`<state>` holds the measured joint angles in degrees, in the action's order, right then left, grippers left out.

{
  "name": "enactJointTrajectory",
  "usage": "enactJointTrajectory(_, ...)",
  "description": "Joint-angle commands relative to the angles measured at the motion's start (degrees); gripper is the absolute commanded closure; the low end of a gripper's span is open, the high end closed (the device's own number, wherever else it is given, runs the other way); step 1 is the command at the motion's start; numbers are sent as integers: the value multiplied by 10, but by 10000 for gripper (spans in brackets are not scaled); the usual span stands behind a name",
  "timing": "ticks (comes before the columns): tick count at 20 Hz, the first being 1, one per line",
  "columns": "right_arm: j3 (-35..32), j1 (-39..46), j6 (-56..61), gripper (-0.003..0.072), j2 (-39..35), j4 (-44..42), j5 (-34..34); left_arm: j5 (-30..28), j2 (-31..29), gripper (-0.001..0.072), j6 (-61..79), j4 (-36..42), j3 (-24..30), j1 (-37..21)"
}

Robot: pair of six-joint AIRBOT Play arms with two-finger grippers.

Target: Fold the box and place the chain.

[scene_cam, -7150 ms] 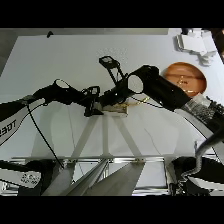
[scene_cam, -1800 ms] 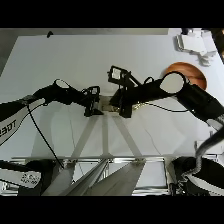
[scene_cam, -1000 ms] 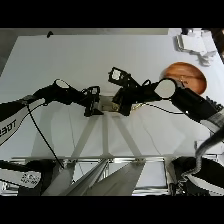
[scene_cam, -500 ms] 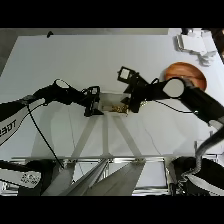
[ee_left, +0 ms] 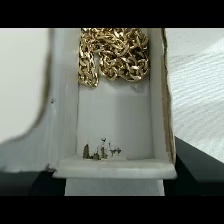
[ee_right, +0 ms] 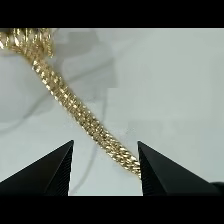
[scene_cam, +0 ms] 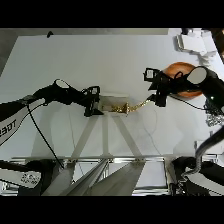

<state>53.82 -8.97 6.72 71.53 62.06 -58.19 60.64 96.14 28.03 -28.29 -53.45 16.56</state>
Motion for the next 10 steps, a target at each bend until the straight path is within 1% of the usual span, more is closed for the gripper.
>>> enactJointTrajectory(1,0,3,-107,234,62,-15,-6,0,0,392,0,0,0,0)
enactJointTrajectory(4,0,-11,-172,226,108,-34,2,0,0,392,0,0,0,0)
enactJointTrajectory(7,0,-19,-177,148,139,-41,37,0,0,392,0,0,0,0)
enactJointTrajectory(10,0,-33,-177,150,160,-40,42,0,0,392,0,0,0,0)
